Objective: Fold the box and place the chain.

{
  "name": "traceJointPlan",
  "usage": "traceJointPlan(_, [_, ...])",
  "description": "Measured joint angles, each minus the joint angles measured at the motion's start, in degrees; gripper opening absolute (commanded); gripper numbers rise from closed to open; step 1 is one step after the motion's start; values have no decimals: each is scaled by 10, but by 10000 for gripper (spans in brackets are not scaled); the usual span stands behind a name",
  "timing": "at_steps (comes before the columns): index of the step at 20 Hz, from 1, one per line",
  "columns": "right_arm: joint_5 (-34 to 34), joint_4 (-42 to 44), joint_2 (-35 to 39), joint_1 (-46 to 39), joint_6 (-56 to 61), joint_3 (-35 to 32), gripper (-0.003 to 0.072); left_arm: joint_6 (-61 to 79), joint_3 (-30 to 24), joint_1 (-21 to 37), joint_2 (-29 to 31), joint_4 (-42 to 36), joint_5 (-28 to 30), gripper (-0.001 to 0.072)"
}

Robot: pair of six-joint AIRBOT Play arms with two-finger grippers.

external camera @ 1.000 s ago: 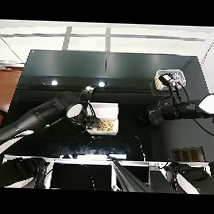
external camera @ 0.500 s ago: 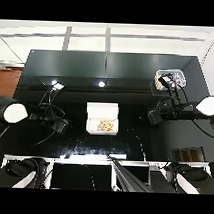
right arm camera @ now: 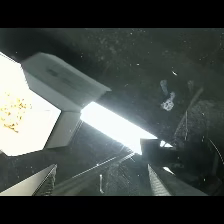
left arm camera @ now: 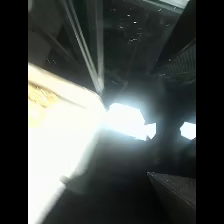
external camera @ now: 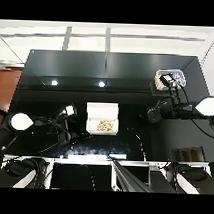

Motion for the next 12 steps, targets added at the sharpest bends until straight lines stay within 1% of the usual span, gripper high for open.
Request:
traceJointPlan(3, [-1,0,0,2,10,0,653,88,-7,-26,-33,-28,42,708])
traceJointPlan(6, [4,0,0,3,18,0,653,122,-10,-42,-55,-28,57,701])
traceJointPlan(9, [13,1,0,3,22,0,653,109,-6,-36,-64,-26,62,698])
traceJointPlan(12, [17,1,0,3,23,0,653,89,-3,-12,-67,-38,51,681])
